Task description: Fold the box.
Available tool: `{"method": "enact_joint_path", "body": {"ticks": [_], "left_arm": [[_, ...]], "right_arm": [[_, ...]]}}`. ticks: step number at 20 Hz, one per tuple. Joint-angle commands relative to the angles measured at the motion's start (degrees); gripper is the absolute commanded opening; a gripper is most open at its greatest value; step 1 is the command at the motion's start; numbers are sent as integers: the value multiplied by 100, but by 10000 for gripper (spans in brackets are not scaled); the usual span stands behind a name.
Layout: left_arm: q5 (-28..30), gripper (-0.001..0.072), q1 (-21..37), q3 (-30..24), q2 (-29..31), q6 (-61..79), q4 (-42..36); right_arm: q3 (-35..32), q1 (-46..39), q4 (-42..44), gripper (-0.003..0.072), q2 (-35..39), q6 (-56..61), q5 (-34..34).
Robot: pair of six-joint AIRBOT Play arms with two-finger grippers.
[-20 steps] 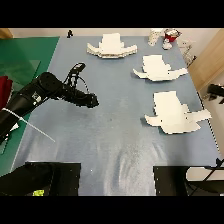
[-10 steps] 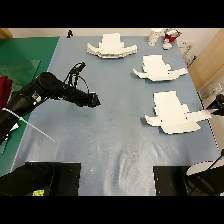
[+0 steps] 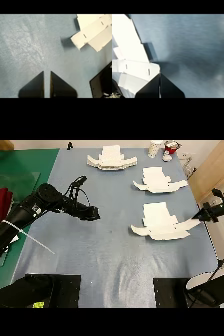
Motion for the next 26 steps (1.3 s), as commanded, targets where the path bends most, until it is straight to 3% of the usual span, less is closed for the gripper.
{"method": "enact_joint_path", "body": {"ticks": [1,4,6,11,12,13,17,23,24,25,26], "left_arm": [[-61,15,2,-2,0,382,-7],[-92,15,9,-2,26,385,7],[-219,14,9,-79,168,385,114],[-496,15,9,-1165,1381,339,181],[-522,16,9,-1335,1574,341,186],[-525,16,9,-1432,1685,341,195],[-535,16,7,-1471,1716,251,177],[-544,20,-2,-1471,1718,254,125],[-544,193,-2,-1471,1718,256,103],[-562,475,-2,-1471,1718,245,70],[-579,508,-2,-1471,1718,236,63]], "right_arm": [[-24,758,555,3,155,247,0],[-474,1580,481,2,761,444,669],[-1176,2035,461,2,1349,498,1204],[-3381,2610,223,13,3042,763,2557],[-3613,2653,175,131,3224,763,2669],[-3722,2669,17,276,3285,852,2664],[-3705,2673,-822,286,3213,1300,2590],[-3394,2728,81,262,2599,474,2208],[-3292,2809,118,262,2444,424,2133],[-3178,2889,116,262,2291,393,2031],[-3086,2955,114,258,2157,391,1954]]}}
